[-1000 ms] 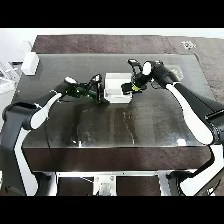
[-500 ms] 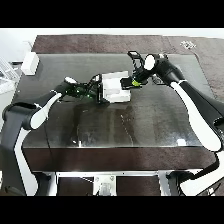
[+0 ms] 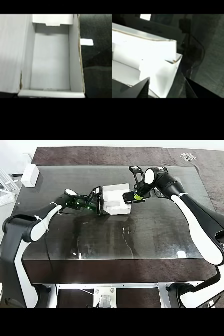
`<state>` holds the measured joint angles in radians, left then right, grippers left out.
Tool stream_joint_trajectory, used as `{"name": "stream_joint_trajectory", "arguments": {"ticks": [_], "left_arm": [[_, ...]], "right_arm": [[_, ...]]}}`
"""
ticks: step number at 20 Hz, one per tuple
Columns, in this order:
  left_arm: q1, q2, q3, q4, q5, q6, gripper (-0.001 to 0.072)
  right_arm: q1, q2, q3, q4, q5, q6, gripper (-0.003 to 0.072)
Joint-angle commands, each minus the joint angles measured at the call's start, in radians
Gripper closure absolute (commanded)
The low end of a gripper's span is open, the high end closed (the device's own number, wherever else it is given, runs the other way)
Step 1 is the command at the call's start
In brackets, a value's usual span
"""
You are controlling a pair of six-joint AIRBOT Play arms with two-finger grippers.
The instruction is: Fold the box and place the chain.
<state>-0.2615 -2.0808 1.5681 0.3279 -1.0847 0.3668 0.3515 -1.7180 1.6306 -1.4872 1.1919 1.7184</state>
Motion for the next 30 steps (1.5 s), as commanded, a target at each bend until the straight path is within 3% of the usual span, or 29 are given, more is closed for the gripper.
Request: {"name": "stream_joint_trajectory", "arguments": {"ticks": [1, 19, 27, 28, 30], "left_arm": [[0.000, 0.000, 0.000, 0.000, -0.001, 0.000, 0.0226], [0.000, 0.000, 0.000, -0.015, -0.009, 0.000, 0.0226], [0.000, 0.000, 0.000, -0.015, -0.008, 0.000, 0.0225], [0.000, 0.000, 0.000, -0.015, -0.008, 0.000, 0.0225], [0.000, 0.000, 0.000, -0.015, -0.009, 0.000, 0.0226]], "right_arm": [[0.000, 0.000, -0.007, -0.035, 0.005, 0.019, 0.0147], [0.000, -0.127, -0.005, -0.018, -0.103, 0.055, 0.0172], [0.004, -0.127, -0.005, -0.006, -0.098, 0.055, 0.0324], [0.007, -0.127, -0.005, -0.006, -0.092, 0.054, 0.0404], [0.010, -0.127, -0.005, -0.005, -0.082, 0.054, 0.0418]]}}
